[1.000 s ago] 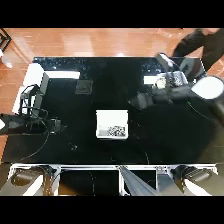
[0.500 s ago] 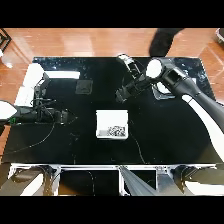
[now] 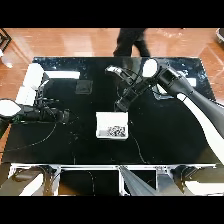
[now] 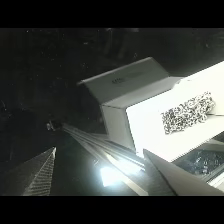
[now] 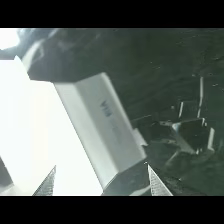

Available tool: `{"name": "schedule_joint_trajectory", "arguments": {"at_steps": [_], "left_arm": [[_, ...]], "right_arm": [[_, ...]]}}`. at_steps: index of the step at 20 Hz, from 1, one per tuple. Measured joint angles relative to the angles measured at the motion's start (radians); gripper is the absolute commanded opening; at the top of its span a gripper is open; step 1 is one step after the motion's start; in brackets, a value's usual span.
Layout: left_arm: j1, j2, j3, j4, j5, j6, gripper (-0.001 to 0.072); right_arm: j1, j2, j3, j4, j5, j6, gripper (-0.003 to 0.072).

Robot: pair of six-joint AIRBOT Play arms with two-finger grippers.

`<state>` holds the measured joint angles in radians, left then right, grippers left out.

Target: Fold the box and place the chain.

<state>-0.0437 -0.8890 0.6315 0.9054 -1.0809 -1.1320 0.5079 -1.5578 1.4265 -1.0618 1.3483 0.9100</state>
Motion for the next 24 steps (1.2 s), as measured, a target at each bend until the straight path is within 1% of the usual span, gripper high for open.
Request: {"name": "schedule_joint_trajectory", "arguments": {"at_steps": [5,10,24], "left_arm": [[0.000,-0.004,0.000,0.010,0.000,0.001,0.0642],[0.000,-0.005,0.000,0.013,0.004,0.002,0.0641],[0.001,-0.005,0.000,0.013,0.024,0.000,0.0641]], "right_arm": [[0.000,-0.002,0.000,0.062,0.084,-0.068,0.0705],[0.019,-0.019,-0.001,0.079,0.149,-0.091,0.0704],[0.098,-0.035,-0.001,-0.012,0.142,-0.127,0.0695]]}}
